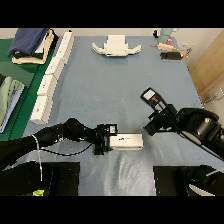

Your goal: Fold the box.

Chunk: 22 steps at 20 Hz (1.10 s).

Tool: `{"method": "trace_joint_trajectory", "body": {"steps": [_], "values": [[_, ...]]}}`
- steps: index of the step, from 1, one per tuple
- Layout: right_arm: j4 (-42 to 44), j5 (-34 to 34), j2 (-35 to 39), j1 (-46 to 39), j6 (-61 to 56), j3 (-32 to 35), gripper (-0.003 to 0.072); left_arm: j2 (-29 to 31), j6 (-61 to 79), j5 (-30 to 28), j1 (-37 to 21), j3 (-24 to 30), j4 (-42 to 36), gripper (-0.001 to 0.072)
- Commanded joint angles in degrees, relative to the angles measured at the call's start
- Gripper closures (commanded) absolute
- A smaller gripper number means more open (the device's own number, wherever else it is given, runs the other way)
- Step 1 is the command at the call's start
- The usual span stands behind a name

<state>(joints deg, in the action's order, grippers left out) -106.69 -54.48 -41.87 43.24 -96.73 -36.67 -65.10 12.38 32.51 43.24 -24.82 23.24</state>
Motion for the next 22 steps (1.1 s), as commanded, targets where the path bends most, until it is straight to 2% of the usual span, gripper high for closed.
{"method": "trace_joint_trajectory", "body": {"steps": [1,7,11,18,20,22], "values": [[0.2,-13.7,-5.8,-8.4,-11.5,-5.9,0.0682,0.0,0.0,0.0,0.0,0.0,0.0,0.0298],[2.0,-15.4,-13.2,-16.4,-24.1,-7.0,0.0681,0.2,-8.4,0.0,-0.9,-1.4,0.1,0.0298],[4.0,-15.3,-16.6,-17.6,-25.0,-7.0,0.0681,0.2,-20.5,-0.1,-4.3,-4.3,1.0,0.0298],[4.1,-13.9,-17.7,-17.6,-25.9,-7.0,0.0681,0.2,-42.9,-1.0,-15.8,-11.5,16.3,0.0298],[4.3,-13.8,-17.7,-17.6,-25.9,-7.0,0.0681,0.2,-43.0,-0.5,-17.5,-12.6,16.7,0.0298],[5.0,-13.4,-17.7,-17.6,-25.9,-7.0,0.0681,0.2,-38.0,2.9,-17.1,-12.9,17.1,0.0298]]}}
